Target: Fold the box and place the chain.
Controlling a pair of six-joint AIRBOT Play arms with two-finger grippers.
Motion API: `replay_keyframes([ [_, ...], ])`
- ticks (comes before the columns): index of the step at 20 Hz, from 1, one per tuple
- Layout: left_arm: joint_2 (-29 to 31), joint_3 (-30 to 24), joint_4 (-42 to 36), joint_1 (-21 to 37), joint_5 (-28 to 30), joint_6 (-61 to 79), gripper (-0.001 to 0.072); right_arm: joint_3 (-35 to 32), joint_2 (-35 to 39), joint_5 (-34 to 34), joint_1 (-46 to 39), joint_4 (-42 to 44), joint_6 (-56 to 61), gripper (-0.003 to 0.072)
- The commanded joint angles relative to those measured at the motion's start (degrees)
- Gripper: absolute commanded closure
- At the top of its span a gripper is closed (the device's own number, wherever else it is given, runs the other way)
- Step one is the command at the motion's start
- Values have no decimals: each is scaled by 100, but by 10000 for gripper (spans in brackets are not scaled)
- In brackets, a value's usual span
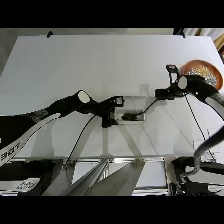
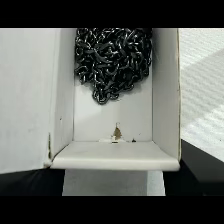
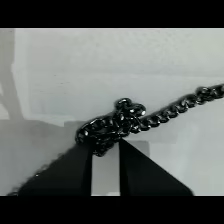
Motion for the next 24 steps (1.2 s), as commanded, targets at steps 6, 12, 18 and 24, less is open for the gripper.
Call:
replay_keyframes([
  [6,2,2,2,0,0,0,555,11,470,205,-4,-98,-216,676],
  [12,2,2,2,0,2,0,555,11,1814,804,-2,-72,-398,676],
  [18,2,2,2,0,2,0,555,11,3724,1537,269,833,-942,676],
  [24,2,2,2,0,2,0,555,11,5184,1526,1541,977,-927,676],
])
